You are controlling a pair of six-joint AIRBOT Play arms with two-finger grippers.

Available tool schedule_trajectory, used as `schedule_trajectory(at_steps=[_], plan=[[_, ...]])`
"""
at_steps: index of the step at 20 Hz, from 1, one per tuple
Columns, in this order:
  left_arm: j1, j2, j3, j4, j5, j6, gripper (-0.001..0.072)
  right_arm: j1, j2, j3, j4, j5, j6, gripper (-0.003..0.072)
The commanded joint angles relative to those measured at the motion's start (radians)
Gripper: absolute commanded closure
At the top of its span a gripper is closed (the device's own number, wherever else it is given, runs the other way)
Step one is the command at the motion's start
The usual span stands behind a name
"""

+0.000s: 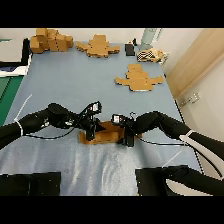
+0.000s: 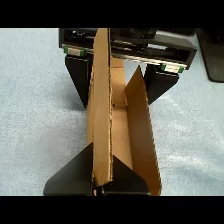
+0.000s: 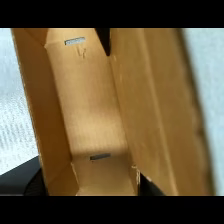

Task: Fold the box.

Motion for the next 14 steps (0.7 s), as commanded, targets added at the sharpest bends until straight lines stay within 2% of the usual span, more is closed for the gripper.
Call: schedule_trajectory(at_steps=[1,4,6,14], plan=[[0.000,-0.001,0.000,0.000,0.000,0.000,0.0696,0.001,-0.007,0.000,-0.002,-0.003,0.000,-0.0010],[0.000,-0.001,0.000,0.000,0.000,0.000,0.0695,0.002,-0.007,0.000,0.005,-0.003,0.000,-0.0003],[0.000,-0.001,0.000,0.000,0.000,0.000,0.0695,0.010,-0.008,0.000,0.004,-0.003,0.000,0.0071],[0.000,-0.001,0.000,0.000,0.000,0.000,0.0696,0.020,-0.015,0.000,0.001,-0.014,0.000,0.0072]])
